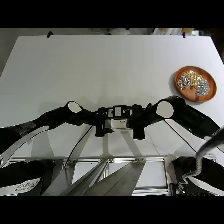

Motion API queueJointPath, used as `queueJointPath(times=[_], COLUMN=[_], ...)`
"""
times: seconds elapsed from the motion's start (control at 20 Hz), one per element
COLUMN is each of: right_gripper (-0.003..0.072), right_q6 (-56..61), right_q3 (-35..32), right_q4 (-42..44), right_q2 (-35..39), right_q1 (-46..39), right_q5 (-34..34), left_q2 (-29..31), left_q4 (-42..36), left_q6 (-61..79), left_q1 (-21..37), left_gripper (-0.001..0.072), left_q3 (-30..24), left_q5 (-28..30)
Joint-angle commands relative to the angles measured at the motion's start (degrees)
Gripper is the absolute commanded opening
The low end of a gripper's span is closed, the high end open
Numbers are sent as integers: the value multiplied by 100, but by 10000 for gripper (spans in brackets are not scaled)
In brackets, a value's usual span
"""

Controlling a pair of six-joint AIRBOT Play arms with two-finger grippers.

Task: Fold the box and place the chain.

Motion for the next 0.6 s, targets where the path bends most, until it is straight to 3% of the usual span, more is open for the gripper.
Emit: queueJointPath(times=[0.0, 0.2, 0.55], right_gripper=[18, 18, 18], right_q6=[11, 11, 170], right_q3=[-103, -254, -262], right_q4=[70, 116, 116], right_q2=[-48, -50, -328], right_q1=[-2, -2, -2], right_q5=[-35, -367, -286], left_q2=[0, 0, 0], left_q4=[2, 2, 2], left_q6=[0, 0, 0], left_q1=[0, 0, 0], left_gripper=[271, 271, 271], left_q3=[2, 2, 2], left_q5=[0, -2, -2])
